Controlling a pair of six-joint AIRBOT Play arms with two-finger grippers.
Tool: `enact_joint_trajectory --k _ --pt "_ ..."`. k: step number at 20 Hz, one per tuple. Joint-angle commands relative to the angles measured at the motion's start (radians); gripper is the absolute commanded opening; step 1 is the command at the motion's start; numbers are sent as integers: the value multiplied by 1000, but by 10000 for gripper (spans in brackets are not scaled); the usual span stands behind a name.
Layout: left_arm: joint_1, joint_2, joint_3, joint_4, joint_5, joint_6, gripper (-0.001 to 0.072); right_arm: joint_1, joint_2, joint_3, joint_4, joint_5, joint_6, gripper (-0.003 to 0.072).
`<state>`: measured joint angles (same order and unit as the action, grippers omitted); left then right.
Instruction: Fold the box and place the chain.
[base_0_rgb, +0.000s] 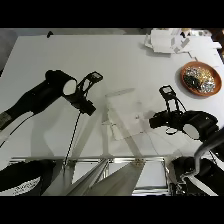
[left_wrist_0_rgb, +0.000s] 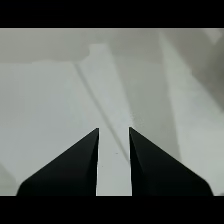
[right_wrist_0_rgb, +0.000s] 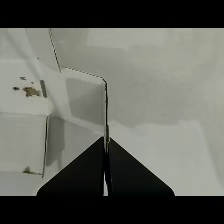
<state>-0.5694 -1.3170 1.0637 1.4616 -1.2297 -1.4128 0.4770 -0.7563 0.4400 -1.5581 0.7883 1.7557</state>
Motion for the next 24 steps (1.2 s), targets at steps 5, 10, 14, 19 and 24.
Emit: enact_joint_trajectory --k 5,10,14,19,24 --pt "323 82 -58 -785 -26 653 508 33 4 -12 13 -24 17 17" --pt "259 -33 -163 -832 47 830 690 33 4 -12 14 -26 17 17" --pt "205 -173 -170 -1034 82 1009 691 33 4 -12 15 -26 17 18" --pt "173 -280 -170 -1115 127 1077 689 33 4 -12 18 -26 17 18" --pt "160 -295 -170 -1102 157 1106 349 33 4 -12 17 -26 17 18"
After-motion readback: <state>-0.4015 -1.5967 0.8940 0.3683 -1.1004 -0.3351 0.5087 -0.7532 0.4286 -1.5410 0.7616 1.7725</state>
